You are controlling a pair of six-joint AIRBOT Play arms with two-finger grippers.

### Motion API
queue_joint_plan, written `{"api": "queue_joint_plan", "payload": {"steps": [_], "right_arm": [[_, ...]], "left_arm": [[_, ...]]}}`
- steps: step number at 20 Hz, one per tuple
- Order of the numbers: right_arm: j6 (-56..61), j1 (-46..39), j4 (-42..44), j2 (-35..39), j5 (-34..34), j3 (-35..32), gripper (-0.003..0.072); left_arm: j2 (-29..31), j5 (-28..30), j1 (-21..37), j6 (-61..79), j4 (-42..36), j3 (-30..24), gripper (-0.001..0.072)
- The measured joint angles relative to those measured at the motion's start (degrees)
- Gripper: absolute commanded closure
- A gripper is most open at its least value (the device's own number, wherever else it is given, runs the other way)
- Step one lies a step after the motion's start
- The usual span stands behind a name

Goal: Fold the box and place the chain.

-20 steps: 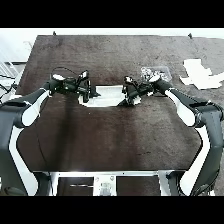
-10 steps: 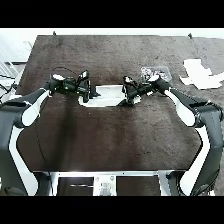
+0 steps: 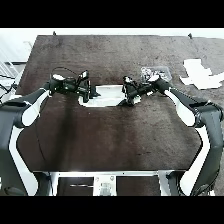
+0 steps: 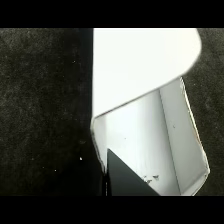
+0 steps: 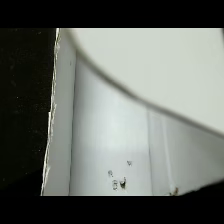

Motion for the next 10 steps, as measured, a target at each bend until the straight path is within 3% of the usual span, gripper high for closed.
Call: {"api": "queue_joint_plan", "payload": {"steps": [10], "right_arm": [[0.00,-0.04,0.09,-0.02,-0.07,0.00,0.0101]], "left_arm": [[0.00,-0.07,0.02,-0.02,-0.52,0.00,0.0691]]}}
